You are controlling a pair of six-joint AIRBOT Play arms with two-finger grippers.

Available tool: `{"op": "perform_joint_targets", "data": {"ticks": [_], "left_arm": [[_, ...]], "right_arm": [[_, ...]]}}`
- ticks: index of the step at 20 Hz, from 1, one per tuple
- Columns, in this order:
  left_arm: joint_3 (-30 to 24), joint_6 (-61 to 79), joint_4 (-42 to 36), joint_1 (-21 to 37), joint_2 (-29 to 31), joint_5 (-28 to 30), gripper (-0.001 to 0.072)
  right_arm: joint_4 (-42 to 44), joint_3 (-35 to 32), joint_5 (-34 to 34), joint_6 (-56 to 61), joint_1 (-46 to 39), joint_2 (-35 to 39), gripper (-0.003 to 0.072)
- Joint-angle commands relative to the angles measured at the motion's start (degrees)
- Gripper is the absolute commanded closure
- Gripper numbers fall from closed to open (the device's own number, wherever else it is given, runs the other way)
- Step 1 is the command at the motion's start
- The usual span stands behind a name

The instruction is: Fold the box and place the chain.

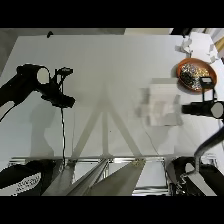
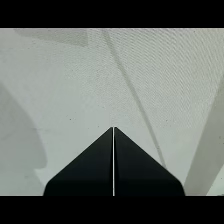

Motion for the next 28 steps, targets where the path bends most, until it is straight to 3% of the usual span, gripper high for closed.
{"op": "perform_joint_targets", "data": {"ticks": [1,6,11,12,14,18,20,23,25,28], "left_arm": [[0.00,0.00,0.00,-0.04,0.02,0.02,0.0699],[0.00,0.00,-0.02,-0.04,0.02,0.04,0.0699],[0.00,0.57,-0.50,-0.07,-0.04,4.83,0.0692],[0.00,2.45,-1.79,-0.22,-0.11,5.95,0.0593],[0.00,9.03,-9.49,-0.17,-0.22,8.11,0.0254],[0.00,30.14,-36.22,-0.20,-2.14,11.50,0.0204],[0.00,39.06,-46.03,-0.52,-4.07,11.39,0.0204],[0.00,43.67,-49.59,-1.77,-7.96,11.30,0.0173],[0.00,44.24,-49.57,-2.58,-10.93,10.16,0.0068],[0.00,44.70,-50.12,-4.26,-16.02,8.92,0.0061]], "right_arm": [[20.22,-1.92,-0.31,-6.56,14.08,2.36,0.0671],[17.46,-3.80,-6.47,1.38,30.21,2.34,0.0671],[14.08,-3.80,-6.14,4.09,31.28,2.34,0.0670],[14.14,-3.80,-5.84,4.09,31.28,2.34,0.0670],[14.16,-3.80,-5.66,4.09,31.28,2.34,0.0670],[14.45,-3.80,-5.46,4.09,31.28,2.34,0.0670],[14.53,-3.80,-5.44,4.09,31.28,2.34,0.0670],[14.53,-3.80,-5.31,4.09,31.28,2.34,0.0670],[14.56,-3.80,-4.87,4.09,31.28,2.34,0.0670],[14.53,-3.80,-4.79,4.07,31.28,2.34,0.0670]]}}
